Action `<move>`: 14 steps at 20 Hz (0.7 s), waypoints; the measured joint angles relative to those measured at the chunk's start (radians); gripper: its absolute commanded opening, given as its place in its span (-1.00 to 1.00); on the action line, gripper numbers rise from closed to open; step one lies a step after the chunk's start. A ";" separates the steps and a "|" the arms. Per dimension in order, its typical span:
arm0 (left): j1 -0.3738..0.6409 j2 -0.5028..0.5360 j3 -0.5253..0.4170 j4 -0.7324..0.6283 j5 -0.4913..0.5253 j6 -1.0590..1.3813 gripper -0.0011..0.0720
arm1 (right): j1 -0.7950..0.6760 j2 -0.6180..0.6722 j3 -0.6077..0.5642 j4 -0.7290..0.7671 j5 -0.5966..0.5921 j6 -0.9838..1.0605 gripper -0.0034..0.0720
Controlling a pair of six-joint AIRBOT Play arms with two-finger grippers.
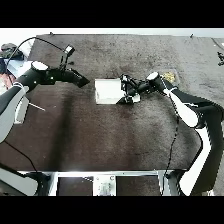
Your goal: Fold the box and place the chain.
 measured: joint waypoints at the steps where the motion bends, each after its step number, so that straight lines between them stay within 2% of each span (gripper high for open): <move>1: 0.013 -0.035 0.019 -0.026 -0.042 0.069 0.68 | 0.000 0.000 0.000 0.000 0.000 0.000 0.25; 3: 0.027 -0.101 0.053 -0.061 -0.116 0.202 0.68 | 0.000 0.000 0.000 0.000 0.000 0.000 0.25; 4: 0.029 -0.130 0.064 -0.071 -0.147 0.266 0.89 | 0.000 0.000 0.000 0.000 0.000 0.000 0.25; 5: 0.032 -0.154 0.071 -0.079 -0.170 0.324 1.00 | 0.000 0.000 0.000 0.000 0.000 0.000 0.25; 8: 0.038 -0.203 0.079 -0.090 -0.221 0.480 1.00 | 0.000 0.000 0.000 0.000 0.000 0.000 0.25; 14: 0.009 -0.233 0.074 -0.092 -0.322 0.649 1.00 | 0.000 0.000 0.000 0.000 0.000 0.000 0.25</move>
